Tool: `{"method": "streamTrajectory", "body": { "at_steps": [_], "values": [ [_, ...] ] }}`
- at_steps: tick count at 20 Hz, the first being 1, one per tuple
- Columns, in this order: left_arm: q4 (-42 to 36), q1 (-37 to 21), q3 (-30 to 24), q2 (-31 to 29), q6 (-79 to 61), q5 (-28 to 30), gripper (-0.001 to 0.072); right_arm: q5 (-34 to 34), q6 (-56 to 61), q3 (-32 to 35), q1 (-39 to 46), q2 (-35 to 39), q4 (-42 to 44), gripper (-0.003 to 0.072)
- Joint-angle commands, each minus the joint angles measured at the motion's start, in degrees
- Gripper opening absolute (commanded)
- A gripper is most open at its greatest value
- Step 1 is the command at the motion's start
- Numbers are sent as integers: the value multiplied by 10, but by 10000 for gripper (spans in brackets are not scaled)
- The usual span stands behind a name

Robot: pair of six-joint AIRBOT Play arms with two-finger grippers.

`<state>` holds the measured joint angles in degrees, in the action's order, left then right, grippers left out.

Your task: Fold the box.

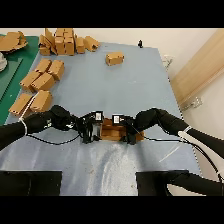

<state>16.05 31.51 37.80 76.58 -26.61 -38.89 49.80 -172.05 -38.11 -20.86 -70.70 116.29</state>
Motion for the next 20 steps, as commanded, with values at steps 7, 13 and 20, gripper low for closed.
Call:
{"method": "streamTrajectory", "body": {
  "at_steps": [7,13,20],
  "values": [
    [-2,28,3,9,-6,10,695,0,0,0,0,0,0,501],
    [2,32,3,9,-6,10,693,0,0,0,0,0,0,501],
    [2,32,3,9,-6,10,556,0,0,0,0,0,-4,501]
  ]
}}
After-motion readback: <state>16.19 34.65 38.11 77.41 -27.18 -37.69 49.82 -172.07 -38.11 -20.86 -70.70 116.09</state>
